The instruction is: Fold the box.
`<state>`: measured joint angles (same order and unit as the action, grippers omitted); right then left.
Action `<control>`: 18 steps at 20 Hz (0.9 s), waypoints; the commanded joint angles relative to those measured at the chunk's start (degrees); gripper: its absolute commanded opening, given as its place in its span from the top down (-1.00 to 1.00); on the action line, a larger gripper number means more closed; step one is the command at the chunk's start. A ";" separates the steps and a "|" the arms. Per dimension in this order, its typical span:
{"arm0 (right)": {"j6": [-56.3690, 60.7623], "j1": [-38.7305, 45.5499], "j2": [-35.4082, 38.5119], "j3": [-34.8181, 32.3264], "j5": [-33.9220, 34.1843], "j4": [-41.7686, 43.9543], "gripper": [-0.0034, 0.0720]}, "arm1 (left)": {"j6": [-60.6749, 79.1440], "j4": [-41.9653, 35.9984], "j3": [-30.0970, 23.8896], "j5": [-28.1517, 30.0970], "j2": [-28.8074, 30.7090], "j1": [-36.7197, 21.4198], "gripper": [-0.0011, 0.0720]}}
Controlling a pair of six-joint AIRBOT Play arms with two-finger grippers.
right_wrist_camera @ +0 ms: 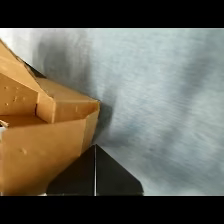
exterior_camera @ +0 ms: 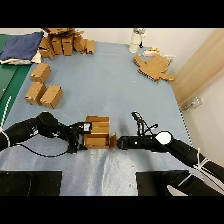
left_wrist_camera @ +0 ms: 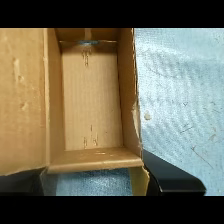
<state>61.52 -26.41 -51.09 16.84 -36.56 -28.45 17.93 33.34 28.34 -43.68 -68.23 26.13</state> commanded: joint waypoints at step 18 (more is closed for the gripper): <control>17.25 -7.69 -0.17 6.25 3.37 -5.01 -0.15 | 0.02 0.02 0.04 0.22 0.00 -0.04 0.94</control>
